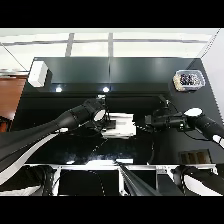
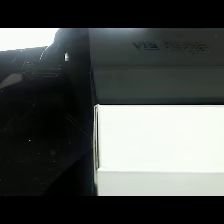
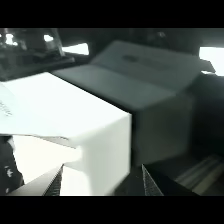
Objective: Fold the box and place the chain.
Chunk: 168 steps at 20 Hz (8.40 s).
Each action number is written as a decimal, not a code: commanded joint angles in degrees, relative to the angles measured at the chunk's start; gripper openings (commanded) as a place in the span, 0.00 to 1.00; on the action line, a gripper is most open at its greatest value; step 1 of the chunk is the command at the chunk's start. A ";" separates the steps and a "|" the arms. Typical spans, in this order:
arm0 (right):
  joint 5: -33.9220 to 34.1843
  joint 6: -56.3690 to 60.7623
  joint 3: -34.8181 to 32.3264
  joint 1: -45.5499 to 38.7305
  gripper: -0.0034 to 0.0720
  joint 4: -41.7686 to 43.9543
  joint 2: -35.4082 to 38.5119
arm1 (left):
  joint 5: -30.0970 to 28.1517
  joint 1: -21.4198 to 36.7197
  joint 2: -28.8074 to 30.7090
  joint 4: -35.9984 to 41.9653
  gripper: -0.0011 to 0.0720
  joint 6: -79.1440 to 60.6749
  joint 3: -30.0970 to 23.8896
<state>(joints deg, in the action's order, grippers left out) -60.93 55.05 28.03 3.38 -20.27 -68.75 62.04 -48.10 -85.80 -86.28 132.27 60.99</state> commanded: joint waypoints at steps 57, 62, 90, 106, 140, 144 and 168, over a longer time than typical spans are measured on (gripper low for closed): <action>-0.76 76.76 26.84 41.07 0.07 -63.73 -12.17 | 0.00 0.00 -0.02 0.00 0.06 -0.02 0.00; 0.11 76.72 26.86 40.17 0.38 -62.27 -11.85 | 0.00 0.00 -0.02 0.00 0.06 -0.02 0.00; 17.40 54.42 38.88 -12.55 1.00 -76.94 -8.24 | -0.33 0.00 -0.02 -0.04 0.06 -0.02 0.00; 4.90 52.61 69.88 -18.40 0.86 -63.63 -40.98 | -0.04 0.00 -0.02 -0.07 0.06 -0.04 -0.07; -13.70 25.55 69.88 -20.04 0.06 -39.12 14.21 | -0.35 0.00 -0.02 -0.04 0.06 -0.04 -0.09; -21.11 22.58 65.59 -20.02 0.06 -30.58 19.37 | -0.35 0.00 -0.02 -0.04 0.06 -0.02 -0.09; -0.33 16.37 11.39 15.28 0.07 -10.05 20.59 | -0.31 0.00 -0.02 -0.04 0.06 -0.02 -0.09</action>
<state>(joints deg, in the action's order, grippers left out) -66.57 70.91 41.19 15.38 -31.57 -47.13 61.71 -48.10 -85.80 -86.30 132.25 60.93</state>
